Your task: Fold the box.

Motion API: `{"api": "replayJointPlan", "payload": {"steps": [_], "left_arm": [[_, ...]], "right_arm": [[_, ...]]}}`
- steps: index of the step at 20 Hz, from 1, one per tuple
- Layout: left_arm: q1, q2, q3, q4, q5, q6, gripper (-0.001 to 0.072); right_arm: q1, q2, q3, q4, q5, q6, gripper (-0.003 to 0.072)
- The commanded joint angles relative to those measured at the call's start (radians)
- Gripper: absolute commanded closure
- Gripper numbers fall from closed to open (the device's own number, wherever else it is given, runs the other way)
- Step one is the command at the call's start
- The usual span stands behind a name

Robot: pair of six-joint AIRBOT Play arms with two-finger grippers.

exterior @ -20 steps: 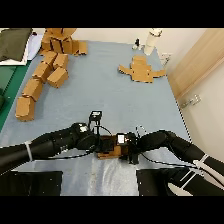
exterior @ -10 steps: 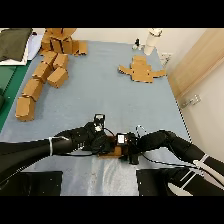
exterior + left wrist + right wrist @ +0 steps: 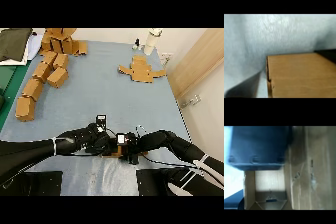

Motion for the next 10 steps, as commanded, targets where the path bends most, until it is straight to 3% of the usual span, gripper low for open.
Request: {"api": "replayJointPlan", "payload": {"steps": [1, 10], "left_arm": [[0.002, 0.003, 0.001, 0.01, -0.026, -0.003, 0.0139], [0.003, 0.137, 0.001, 0.046, -0.082, -0.003, 0.0139]], "right_arm": [[0.001, 0.0, 0.0, 0.0, -0.001, -0.001, 0.0088], [0.001, 0.0, 0.0, 0.0, -0.001, -0.001, 0.0088]]}}
